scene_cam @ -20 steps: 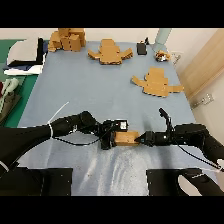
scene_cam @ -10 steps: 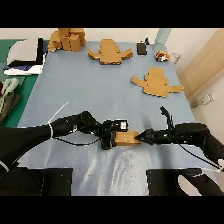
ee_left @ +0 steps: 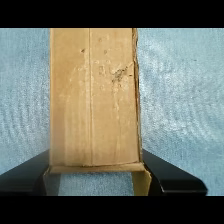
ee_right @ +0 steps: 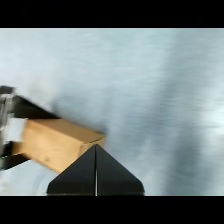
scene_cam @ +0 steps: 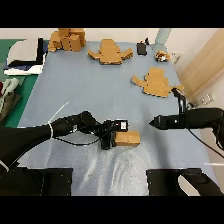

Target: Fold the box.

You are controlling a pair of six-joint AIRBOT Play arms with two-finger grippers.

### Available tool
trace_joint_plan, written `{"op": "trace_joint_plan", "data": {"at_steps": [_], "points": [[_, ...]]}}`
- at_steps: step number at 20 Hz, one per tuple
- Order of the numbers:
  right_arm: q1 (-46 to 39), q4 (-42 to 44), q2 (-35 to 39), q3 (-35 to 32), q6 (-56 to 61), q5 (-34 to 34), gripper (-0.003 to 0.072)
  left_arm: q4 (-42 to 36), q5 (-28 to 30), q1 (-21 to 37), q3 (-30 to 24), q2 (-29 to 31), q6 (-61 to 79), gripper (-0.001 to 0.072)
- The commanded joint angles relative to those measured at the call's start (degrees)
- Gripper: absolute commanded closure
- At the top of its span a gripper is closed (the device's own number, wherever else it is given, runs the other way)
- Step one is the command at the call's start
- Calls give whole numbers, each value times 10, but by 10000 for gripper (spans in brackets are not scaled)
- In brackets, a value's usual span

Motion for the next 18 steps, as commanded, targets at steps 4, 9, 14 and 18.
{"op": "trace_joint_plan", "data": {"at_steps": [4, 9, 14, 18], "points": [[109, -232, -96, 58, 113, 22, 685, 0, 0, 0, 0, 0, 0, 175], [119, -150, -138, 58, 113, 22, 685, 1, -1, 0, 7, 19, -70, 175], [119, -151, -138, 58, 113, 21, 685, 148, -3, 47, 15, 132, -277, 175], [119, -151, -138, 58, 113, 21, 685, 280, -2, 194, 15, 155, -481, 174]]}}
